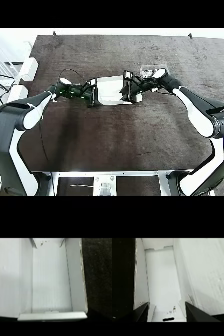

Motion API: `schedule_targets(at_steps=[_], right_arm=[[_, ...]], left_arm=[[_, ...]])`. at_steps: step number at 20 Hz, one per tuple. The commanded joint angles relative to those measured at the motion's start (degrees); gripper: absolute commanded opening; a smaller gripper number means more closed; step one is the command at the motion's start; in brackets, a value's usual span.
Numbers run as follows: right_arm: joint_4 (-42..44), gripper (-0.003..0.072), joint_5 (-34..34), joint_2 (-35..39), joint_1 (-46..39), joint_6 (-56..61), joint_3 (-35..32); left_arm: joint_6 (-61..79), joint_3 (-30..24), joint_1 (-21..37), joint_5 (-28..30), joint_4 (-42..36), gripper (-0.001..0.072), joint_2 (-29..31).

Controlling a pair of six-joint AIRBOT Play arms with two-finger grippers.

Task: Fold the box and place the chain.

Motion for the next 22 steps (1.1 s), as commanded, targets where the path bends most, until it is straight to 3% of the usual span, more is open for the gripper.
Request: schedule_targets(at_steps=[1,2,3,6,14,22], right_arm=[[0.2,0.0573,0.0,-0.3,0.0,0.1,0.0],[0.2,0.0522,0.0,-0.3,-0.1,0.5,0.0],[0.2,0.0361,0.0,-0.2,-0.5,3.0,0.0],[-2.9,0.0019,2.8,1.1,-2.2,8.7,0.0],[-6.7,0.0005,5.6,10.0,-9.7,31.0,0.0],[-6.8,0.0004,0.9,8.7,-19.3,54.9,-5.8]], left_arm=[[0.1,0.0,0.0,0.0,0.0,0.0358,0.0],[0.1,0.0,0.0,0.0,0.0,0.0358,0.0],[0.1,0.0,0.0,0.0,0.0,0.0358,0.0],[0.1,0.0,0.0,0.0,0.0,0.0358,0.0],[0.1,0.0,0.0,0.0,0.0,0.0358,0.0],[0.1,0.0,0.0,0.0,0.0,0.0358,0.0]])
